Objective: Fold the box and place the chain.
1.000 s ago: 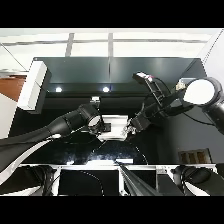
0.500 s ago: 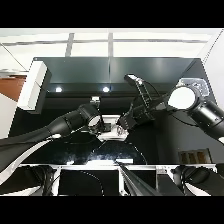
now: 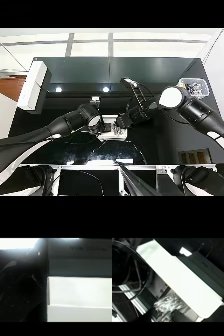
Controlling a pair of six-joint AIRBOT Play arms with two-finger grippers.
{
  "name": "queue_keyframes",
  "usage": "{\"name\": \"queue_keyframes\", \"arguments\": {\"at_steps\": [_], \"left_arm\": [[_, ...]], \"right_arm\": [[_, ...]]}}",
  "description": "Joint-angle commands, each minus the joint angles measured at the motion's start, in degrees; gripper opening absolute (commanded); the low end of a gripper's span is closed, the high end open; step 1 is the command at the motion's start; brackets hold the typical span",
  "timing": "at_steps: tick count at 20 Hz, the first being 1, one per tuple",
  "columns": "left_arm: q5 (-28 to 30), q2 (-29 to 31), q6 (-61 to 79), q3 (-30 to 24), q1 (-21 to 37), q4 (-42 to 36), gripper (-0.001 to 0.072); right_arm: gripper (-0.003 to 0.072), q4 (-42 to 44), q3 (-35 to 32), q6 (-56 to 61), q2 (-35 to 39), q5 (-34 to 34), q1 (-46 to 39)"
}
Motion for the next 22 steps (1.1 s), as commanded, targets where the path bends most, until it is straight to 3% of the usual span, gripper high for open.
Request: {"name": "queue_keyframes", "arguments": {"at_steps": [1, 6, 11, 12, 13, 14, 15, 19, 22], "left_arm": [[0.02, -0.02, 0.00, -0.02, 0.00, 0.02, 0.0033], [0.09, -0.02, 0.00, -0.02, -0.02, -0.39, 0.0033], [1.51, -0.02, -2.14, 0.04, 0.07, -0.20, 0.0030], [1.36, -0.02, -2.21, 0.20, 0.04, -0.24, 0.0059], [0.28, 0.00, -2.21, 0.76, 0.04, -1.01, 0.0281], [-0.66, 0.04, -2.14, 1.73, 0.04, -1.97, 0.0588], [-1.90, 0.24, -1.11, 2.93, 0.02, -2.27, 0.0694], [-8.98, 4.09, 14.88, 6.14, 0.46, -1.75, 0.0693], [-19.65, 8.17, 34.05, 6.14, 3.06, -1.42, 0.0693]], "right_arm": [[0.0489, -2.08, -0.02, 0.00, -0.28, 1.64, 0.02], [0.0488, -10.97, 0.00, -0.02, 3.39, 8.09, -6.32], [0.0488, -14.80, -0.02, -0.07, 6.67, 8.59, -15.56], [0.0488, -15.17, -0.02, -0.70, 6.67, 8.52, -16.31], [0.0488, -15.47, -0.02, -1.20, 6.67, 8.46, -16.65], [0.0488, -15.61, -0.02, -1.44, 6.67, 8.02, -16.79], [0.0489, -15.63, -0.02, -1.51, 6.67, 7.52, -16.79], [0.0488, -15.63, -0.02, -1.49, 6.67, 6.84, -16.76], [0.0488, -16.44, -0.02, -1.46, 6.67, 7.21, -16.76]]}}
